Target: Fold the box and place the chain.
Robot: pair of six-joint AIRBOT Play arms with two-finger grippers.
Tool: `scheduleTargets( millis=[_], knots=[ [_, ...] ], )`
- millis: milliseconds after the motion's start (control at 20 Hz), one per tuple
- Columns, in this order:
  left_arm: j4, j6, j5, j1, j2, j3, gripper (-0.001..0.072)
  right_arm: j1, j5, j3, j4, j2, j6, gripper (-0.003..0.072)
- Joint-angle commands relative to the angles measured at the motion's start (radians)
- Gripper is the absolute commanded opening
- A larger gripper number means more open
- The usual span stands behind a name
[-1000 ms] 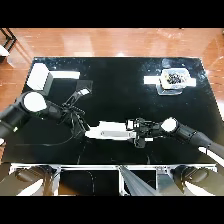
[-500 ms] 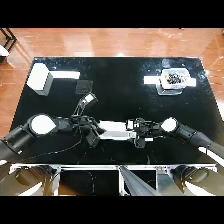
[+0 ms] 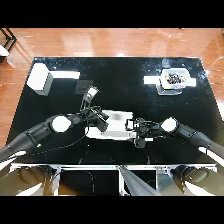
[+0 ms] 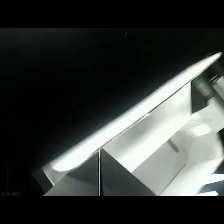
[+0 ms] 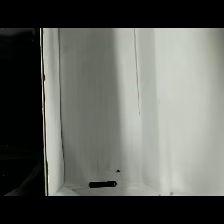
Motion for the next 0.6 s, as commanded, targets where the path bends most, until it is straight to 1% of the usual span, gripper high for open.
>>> scheduleTargets(
  millis=[0,100,200,300,400,450,550],
  knots=[
    [0.018,0.034,-0.061,-0.002,-0.067,0.001,0.0024,0.0,0.0,0.0,0.001,0.0,0.0,0.0309],
    [0.035,0.033,-0.043,0.005,-0.065,0.01,0.0024,0.0,0.0,0.0,0.001,0.0,0.0,0.0309],
    [0.035,0.033,-0.065,0.009,-0.066,0.027,0.0024,0.0,0.0,0.0,0.001,0.0,0.0,0.0309],
    [0.105,0.033,-0.143,0.015,-0.061,0.05,0.0025,0.0,0.0,0.0,0.001,0.0,0.0,0.0309],
    [0.193,0.017,-0.224,0.04,-0.028,0.092,0.0025,0.0,0.0,0.0,0.001,0.0,0.0,0.0309],
    [0.227,0.0,-0.262,0.061,-0.004,0.114,0.0024,0.0,0.0,0.0,0.001,0.0,0.0,0.0309],
    [0.261,-0.012,-0.377,0.13,0.05,0.152,0.0027,0.0,0.0,0.0,0.001,0.0,0.0,0.0309]
  ],
)
